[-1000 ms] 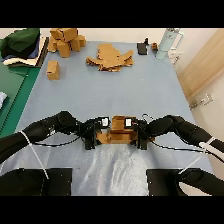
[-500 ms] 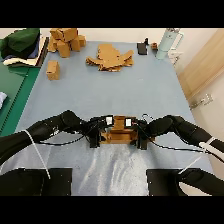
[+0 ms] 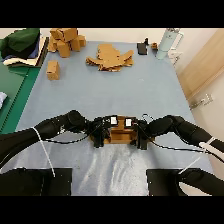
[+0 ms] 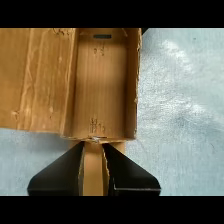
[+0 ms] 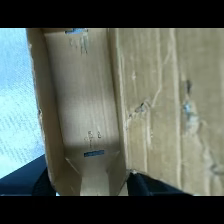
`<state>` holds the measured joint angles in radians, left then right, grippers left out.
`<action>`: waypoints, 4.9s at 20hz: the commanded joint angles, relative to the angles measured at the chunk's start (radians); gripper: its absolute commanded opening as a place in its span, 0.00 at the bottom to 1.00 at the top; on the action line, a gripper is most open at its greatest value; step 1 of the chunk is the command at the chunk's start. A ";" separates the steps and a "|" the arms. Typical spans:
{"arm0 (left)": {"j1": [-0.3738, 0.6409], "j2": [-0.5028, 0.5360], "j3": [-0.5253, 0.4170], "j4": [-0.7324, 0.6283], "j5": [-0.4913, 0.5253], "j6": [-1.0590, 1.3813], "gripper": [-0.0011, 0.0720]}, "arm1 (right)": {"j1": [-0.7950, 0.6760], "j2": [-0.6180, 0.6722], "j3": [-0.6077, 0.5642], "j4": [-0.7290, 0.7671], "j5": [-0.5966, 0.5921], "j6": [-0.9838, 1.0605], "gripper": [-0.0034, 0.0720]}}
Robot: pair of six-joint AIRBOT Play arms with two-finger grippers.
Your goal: Fold the box.
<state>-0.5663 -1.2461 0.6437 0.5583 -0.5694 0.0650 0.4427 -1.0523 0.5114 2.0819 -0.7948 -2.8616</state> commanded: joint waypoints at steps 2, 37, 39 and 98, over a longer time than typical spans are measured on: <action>-0.025 -0.009 0.003 -0.044 0.014 0.026 0.25 | 0.000 -0.001 0.000 0.000 0.000 0.000 0.72; 0.301 0.300 0.001 0.631 -0.218 -1.210 0.03 | 0.000 -0.001 0.000 0.000 0.000 0.000 0.72; 0.418 0.288 -0.009 0.596 -0.335 -1.296 0.03 | 0.000 -0.001 0.000 0.000 0.000 0.000 0.72; 0.310 0.040 -0.047 -0.344 -0.304 -0.808 0.80 | 0.000 -0.001 0.000 0.000 0.000 0.000 0.72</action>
<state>-0.2581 -1.1877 0.5957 0.3054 -0.8371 -0.8070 0.4427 -1.0527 0.5114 2.0819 -0.7948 -2.8620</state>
